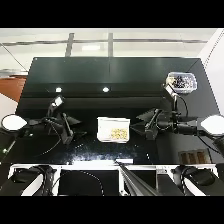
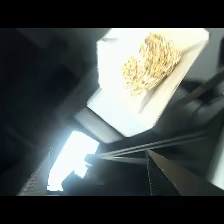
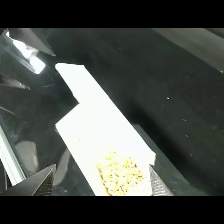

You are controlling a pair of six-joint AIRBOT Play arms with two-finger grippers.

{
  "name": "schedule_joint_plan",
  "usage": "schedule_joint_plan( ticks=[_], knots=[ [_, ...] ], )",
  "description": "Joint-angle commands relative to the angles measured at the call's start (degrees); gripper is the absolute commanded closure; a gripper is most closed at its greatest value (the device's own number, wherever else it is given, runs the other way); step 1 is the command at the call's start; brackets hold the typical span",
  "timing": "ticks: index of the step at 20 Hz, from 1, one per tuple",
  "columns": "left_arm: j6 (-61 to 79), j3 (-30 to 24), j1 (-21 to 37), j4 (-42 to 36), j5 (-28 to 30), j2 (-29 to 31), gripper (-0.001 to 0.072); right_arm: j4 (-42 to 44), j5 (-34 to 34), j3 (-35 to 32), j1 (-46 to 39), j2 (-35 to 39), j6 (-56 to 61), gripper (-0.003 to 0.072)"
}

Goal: Fold the box and place the chain.

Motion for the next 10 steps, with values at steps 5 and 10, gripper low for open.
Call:
schedule_joint_plan(
  ticks=[5, 10],
  knots=[
    [25.22, -0.76, -7.28, -1.97, 6.56, -12.02, 0.0, -5.6, -1.31, 0.0, -0.02, 0.02, 2.93, -0.0026],
    [27.54, 5.22, -10.97, -3.69, 4.44, -19.28, 0.0, -5.38, -1.84, 0.02, 0.0, 0.02, 2.91, -0.0026]
  ],
)
